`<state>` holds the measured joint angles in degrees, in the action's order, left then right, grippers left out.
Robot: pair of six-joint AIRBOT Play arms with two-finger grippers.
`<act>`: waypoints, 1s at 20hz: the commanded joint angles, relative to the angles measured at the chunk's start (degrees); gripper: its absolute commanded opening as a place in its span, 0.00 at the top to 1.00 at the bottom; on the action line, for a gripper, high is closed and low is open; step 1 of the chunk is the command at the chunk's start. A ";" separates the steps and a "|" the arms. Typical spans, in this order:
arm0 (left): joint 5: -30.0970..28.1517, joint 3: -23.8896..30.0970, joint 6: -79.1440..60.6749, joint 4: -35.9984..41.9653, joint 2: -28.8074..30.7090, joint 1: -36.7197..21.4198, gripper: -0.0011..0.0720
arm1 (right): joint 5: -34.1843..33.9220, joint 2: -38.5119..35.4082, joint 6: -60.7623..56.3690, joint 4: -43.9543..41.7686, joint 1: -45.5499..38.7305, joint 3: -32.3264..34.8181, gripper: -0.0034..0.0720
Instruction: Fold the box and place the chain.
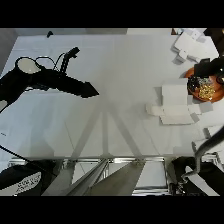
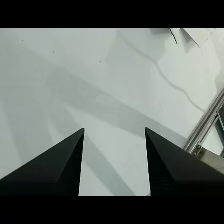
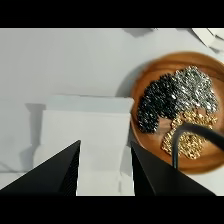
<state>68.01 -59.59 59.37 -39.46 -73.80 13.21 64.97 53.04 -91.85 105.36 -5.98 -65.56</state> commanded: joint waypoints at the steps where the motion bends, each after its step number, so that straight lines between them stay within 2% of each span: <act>1: -0.02 -0.07 0.00 0.00 0.04 0.02 0.44 | 8.33 4.94 -1.11 4.68 -4.96 -0.81 0.52; 8: -0.02 -0.07 0.00 0.00 0.04 0.02 0.44 | 12.66 11.63 8.35 -9.38 -27.26 -1.90 0.51; 11: -0.02 -0.07 0.00 0.00 0.04 0.02 0.44 | 16.44 15.80 14.45 -12.26 -34.12 -2.03 0.51; 14: -0.02 -0.07 0.00 0.00 0.04 0.02 0.44 | 19.93 21.35 18.47 -11.39 -37.42 -2.05 0.51; 20: -0.02 -0.07 0.00 0.00 0.04 0.02 0.44 | 17.44 30.77 21.90 -12.33 -37.66 -2.05 0.51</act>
<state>67.99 -59.59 59.37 -39.44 -73.80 13.21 82.37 79.53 -71.92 93.65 -42.98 -67.57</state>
